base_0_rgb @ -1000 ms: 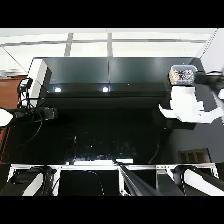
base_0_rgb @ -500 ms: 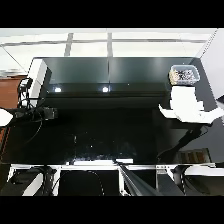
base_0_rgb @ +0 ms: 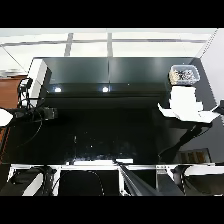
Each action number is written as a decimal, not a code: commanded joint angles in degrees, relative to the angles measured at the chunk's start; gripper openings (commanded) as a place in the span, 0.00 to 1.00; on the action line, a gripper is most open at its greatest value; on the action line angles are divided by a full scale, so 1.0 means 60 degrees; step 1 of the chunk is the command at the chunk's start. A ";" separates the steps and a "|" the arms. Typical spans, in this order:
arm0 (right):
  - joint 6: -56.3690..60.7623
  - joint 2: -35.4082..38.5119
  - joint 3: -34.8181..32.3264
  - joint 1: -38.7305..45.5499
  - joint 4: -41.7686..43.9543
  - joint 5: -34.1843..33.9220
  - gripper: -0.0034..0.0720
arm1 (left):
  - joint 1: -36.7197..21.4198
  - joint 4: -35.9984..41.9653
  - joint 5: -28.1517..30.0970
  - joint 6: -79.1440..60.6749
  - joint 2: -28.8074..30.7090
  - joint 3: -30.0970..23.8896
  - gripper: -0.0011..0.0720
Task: Fold the box and place the chain.
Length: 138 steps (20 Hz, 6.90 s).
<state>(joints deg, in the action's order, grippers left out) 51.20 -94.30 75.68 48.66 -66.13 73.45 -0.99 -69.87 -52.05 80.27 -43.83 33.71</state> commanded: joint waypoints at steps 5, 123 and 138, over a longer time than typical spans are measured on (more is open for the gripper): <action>-0.0973 0.1599 -0.0514 -0.0397 0.2506 0.0018 0.11 | -0.0011 0.0000 0.0004 -0.0004 0.0007 -0.0004 0.04; -1.0251 0.5708 -0.7956 -1.1690 0.6244 -0.5570 0.98 | 0.5577 0.5078 0.2280 -1.3912 -0.5639 0.1384 0.05; -1.0735 0.3636 -0.7355 -1.1540 0.6167 -0.4943 0.98 | 0.5577 0.5078 0.2280 -1.3912 -0.5639 0.1384 0.05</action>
<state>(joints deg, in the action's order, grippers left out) -15.64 -71.09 30.46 -20.43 -27.07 43.62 32.42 -39.40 -38.37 -3.22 -77.67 42.04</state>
